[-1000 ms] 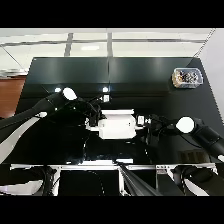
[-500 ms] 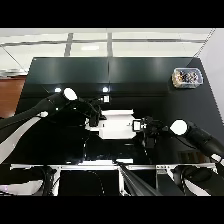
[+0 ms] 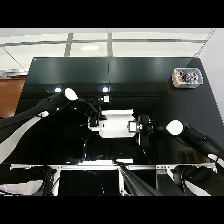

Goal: Fold the box and place the chain.

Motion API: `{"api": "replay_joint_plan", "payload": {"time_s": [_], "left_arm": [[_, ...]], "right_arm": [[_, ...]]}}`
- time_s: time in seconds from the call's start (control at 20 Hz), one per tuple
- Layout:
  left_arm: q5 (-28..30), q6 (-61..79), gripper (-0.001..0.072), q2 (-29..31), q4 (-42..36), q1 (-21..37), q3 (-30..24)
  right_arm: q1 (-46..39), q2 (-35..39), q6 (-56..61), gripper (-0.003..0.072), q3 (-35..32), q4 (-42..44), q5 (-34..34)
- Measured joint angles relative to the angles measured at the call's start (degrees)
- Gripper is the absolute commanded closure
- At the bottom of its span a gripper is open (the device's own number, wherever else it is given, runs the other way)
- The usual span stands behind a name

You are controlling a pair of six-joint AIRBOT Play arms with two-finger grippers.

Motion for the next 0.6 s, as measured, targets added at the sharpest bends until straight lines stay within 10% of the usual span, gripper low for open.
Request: {"api": "replay_joint_plan", "payload": {"time_s": [0.6], "left_arm": [[0.22, 0.00, 0.0682, -0.02, 0.02, 0.00, 0.00]], "right_arm": [[-7.93, -2.58, -7.63, -0.0015, 4.39, 9.31, 0.44]]}}
